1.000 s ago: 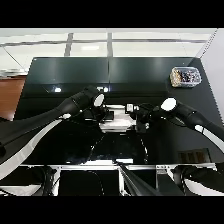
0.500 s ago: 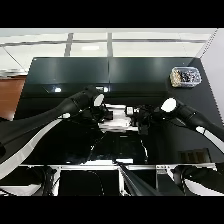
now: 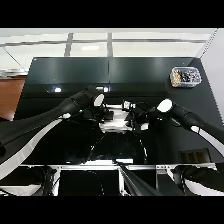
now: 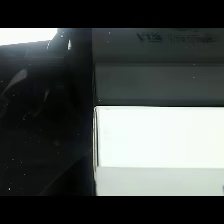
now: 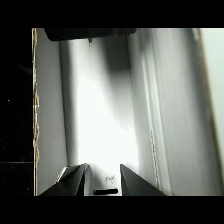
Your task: Fold the box and place the chain.
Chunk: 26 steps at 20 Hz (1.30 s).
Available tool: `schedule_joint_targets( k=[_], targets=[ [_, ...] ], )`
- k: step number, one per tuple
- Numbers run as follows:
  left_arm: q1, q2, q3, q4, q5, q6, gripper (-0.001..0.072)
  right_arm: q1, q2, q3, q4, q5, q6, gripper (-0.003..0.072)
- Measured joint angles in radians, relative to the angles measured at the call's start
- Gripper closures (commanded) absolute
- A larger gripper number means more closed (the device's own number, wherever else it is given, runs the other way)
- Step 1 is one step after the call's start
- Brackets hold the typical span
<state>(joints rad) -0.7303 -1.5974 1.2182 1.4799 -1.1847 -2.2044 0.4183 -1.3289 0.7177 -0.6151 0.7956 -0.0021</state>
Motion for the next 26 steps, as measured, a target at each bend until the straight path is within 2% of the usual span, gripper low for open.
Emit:
schedule_joint_targets(
  k=[3, 6, 7, 8, 9, 12, 15, 16, 18, 19, 20, 21, 22, 23, 26],
  targets=[
    [0.000, 0.000, 0.000, -0.001, 0.000, 0.000, 0.0683, -0.003, 0.020, 0.000, -0.006, 0.021, 0.023, 0.0418],
    [0.000, 0.000, 0.000, -0.001, 0.001, 0.005, 0.0685, -0.032, 0.081, 0.001, -0.079, 0.060, 0.087, 0.0416],
    [0.000, 0.000, 0.000, -0.001, 0.002, 0.006, 0.0684, -0.052, 0.105, 0.001, -0.108, 0.087, 0.110, 0.0350],
    [0.000, 0.000, 0.000, -0.001, 0.003, 0.010, 0.0684, -0.074, 0.125, 0.001, -0.134, 0.114, 0.128, 0.0019],
    [0.000, 0.000, 0.000, -0.001, 0.003, 0.010, 0.0684, -0.098, 0.139, 0.001, -0.153, 0.140, 0.141, -0.0034],
    [0.000, 0.000, 0.000, -0.001, -0.002, 0.017, 0.0684, -0.148, 0.164, -0.009, -0.188, 0.180, 0.165, -0.0034],
    [0.000, 0.000, 0.000, -0.001, -0.002, 0.017, 0.0684, -0.154, 0.157, -0.023, -0.190, 0.152, 0.132, -0.0033],
    [0.000, 0.000, 0.000, -0.001, -0.002, 0.017, 0.0684, -0.149, 0.148, -0.025, -0.185, 0.137, 0.114, -0.0026],
    [0.000, 0.000, 0.000, -0.002, -0.002, 0.018, 0.0684, -0.126, 0.122, -0.028, -0.169, 0.112, 0.076, 0.0240],
    [0.000, 0.000, 0.000, -0.002, -0.002, 0.018, 0.0684, -0.109, 0.109, -0.029, -0.161, 0.109, 0.057, 0.0334],
    [0.000, 0.000, 0.000, -0.003, -0.002, 0.018, 0.0684, -0.093, 0.101, -0.030, -0.154, 0.099, 0.042, 0.0464],
    [0.000, 0.000, 0.000, -0.003, -0.002, 0.018, 0.0684, -0.076, 0.093, -0.031, -0.151, 0.084, 0.030, 0.0500],
    [0.000, 0.000, 0.000, -0.003, -0.002, 0.018, 0.0684, -0.063, 0.088, -0.031, -0.145, 0.069, 0.021, 0.0500],
    [0.000, 0.000, 0.000, -0.003, -0.002, 0.018, 0.0684, -0.050, 0.083, -0.031, -0.136, 0.052, 0.013, 0.0554],
    [0.000, 0.000, 0.000, -0.003, -0.002, 0.020, 0.0684, -0.028, 0.068, -0.031, -0.069, 0.011, 0.002, 0.0569]
  ],
)
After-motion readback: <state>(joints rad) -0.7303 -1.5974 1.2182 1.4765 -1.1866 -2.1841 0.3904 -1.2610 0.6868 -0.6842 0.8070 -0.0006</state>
